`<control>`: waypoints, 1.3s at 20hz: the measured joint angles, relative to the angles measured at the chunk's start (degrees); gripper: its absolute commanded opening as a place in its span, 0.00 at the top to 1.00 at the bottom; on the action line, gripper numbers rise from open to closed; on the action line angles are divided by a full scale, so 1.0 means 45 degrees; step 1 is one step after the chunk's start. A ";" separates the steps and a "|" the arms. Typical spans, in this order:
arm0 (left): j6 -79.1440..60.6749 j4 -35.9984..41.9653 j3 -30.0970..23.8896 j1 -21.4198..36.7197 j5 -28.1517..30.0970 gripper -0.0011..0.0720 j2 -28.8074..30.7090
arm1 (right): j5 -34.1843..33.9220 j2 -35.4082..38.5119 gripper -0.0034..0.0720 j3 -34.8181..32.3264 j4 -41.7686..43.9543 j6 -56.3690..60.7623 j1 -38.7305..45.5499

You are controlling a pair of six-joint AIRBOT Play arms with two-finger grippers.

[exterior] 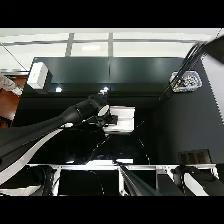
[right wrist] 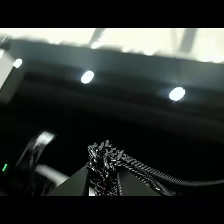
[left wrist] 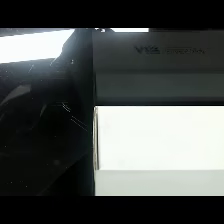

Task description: Fold the box and place the chain.

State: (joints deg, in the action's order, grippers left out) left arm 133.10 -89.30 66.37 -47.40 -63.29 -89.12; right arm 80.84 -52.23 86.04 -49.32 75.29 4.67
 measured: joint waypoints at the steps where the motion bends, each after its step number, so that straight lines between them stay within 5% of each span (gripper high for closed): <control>1: 0.0000 0.0005 0.0000 0.0000 0.0000 0.95 0.0000 | 0.0267 0.0121 0.93 -0.0593 0.0486 -0.0194 -0.0223; 9: 0.0000 0.0005 0.0000 0.0000 -0.0005 0.95 0.0000 | -0.0874 0.0437 0.93 -0.4566 0.4595 -0.1365 -0.2477; 18: 0.0000 0.0005 0.0000 0.0005 -0.0005 0.95 0.0000 | -0.1938 0.0403 0.93 -0.5785 0.2846 -0.0719 -0.3677; 26: 0.0000 0.0005 0.0000 0.0000 -0.0005 0.95 0.0000 | -0.3191 -0.0024 0.94 -0.8553 0.2613 -0.1064 -0.4488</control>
